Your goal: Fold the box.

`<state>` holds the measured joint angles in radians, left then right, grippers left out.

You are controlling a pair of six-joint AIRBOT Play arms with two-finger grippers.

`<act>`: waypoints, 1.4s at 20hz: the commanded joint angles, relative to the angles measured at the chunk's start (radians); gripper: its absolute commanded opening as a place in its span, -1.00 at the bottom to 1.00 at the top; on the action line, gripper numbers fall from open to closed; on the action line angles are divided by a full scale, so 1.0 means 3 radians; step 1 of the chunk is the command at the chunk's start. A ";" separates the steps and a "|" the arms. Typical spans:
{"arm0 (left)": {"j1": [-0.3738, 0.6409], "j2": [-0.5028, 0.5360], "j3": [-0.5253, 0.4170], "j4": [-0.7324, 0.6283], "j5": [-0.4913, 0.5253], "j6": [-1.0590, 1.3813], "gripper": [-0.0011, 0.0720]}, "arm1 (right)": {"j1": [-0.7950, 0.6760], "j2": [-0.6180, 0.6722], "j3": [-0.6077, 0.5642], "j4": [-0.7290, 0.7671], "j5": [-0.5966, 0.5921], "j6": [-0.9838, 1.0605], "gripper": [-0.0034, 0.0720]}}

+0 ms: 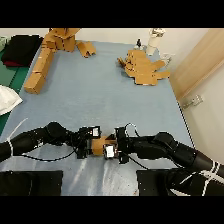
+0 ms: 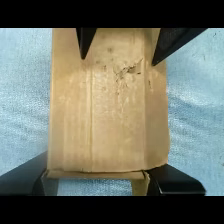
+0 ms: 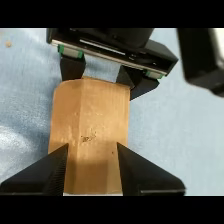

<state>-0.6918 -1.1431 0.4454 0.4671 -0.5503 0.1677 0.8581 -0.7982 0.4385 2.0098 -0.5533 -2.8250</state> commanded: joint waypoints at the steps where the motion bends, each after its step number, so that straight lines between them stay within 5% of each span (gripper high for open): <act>1: -0.0001 0.0000 0.0001 0.0000 0.0001 0.0000 0.41 | 0.0011 -0.0117 -0.0005 -0.0013 0.0015 -0.0136 0.37; 10: -0.0001 0.0000 0.0001 0.0000 0.0001 0.0000 0.41 | 0.0097 -0.0167 -0.0004 -0.0239 0.0472 -0.0132 0.42; 14: -0.0001 0.0000 0.0001 0.0000 0.0000 0.0000 0.41 | 0.0226 -0.0114 -0.0004 -0.0268 0.0472 -0.0086 -0.10; 28: -0.0001 0.0000 0.0001 0.0000 0.0001 0.0000 0.41 | 0.0305 0.0107 -0.0004 -0.0295 0.0460 -0.0058 -0.33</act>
